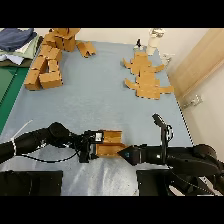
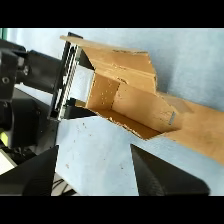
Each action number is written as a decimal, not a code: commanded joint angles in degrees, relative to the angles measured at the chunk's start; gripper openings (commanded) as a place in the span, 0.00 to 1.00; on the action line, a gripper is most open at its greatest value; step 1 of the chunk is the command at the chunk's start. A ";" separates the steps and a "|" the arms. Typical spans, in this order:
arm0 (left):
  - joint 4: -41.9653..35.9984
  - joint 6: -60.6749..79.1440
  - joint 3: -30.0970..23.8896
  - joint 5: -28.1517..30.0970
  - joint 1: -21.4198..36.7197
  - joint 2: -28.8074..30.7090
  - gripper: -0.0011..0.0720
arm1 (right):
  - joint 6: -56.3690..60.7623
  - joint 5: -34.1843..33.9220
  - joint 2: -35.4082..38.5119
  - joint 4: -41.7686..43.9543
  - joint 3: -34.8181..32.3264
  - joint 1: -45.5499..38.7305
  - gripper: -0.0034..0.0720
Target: Fold the box.
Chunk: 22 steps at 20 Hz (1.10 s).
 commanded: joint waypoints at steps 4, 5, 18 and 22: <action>9.31 -7.41 0.07 0.24 0.13 2.34 0.64 | 8.26 1.31 0.02 0.00 0.00 0.07 1.00; 9.49 -8.59 0.07 1.05 0.20 2.93 0.64 | 8.26 1.31 -0.35 -0.02 0.00 0.07 1.00; 9.60 -10.40 0.07 3.98 0.17 3.50 0.64 | 8.94 12.33 -11.02 4.13 0.13 0.15 0.05; 9.60 -10.38 0.04 3.91 0.15 3.50 0.64 | 5.55 22.36 -14.12 4.17 0.48 0.13 0.05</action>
